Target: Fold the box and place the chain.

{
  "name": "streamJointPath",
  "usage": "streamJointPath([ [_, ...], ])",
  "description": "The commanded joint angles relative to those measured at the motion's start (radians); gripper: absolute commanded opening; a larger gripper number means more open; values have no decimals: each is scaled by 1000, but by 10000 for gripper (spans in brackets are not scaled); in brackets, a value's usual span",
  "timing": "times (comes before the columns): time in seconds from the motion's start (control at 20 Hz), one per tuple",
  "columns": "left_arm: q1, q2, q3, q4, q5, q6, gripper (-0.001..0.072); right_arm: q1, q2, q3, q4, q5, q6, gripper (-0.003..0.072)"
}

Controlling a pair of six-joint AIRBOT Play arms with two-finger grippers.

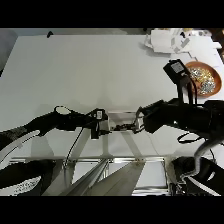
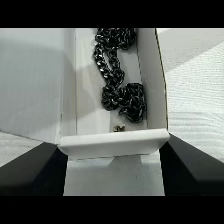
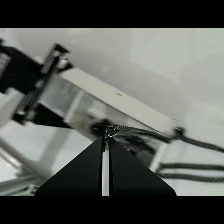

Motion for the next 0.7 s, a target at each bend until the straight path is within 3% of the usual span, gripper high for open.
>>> streamJointPath([
  [0.0,0,0,1,0,0,0,109,1,-71,-1,171,-87,-106,12],
  [0.4,0,0,1,0,0,0,109,36,-281,-147,240,-153,-163,14],
  [0.55,0,0,1,0,0,0,109,43,-317,-151,251,-185,-163,18],
  [0.6,0,0,1,0,0,0,109,43,-313,-146,259,-187,-163,54],
  [0.65,0,0,1,0,0,0,109,42,-304,-132,259,-168,-170,135],
])
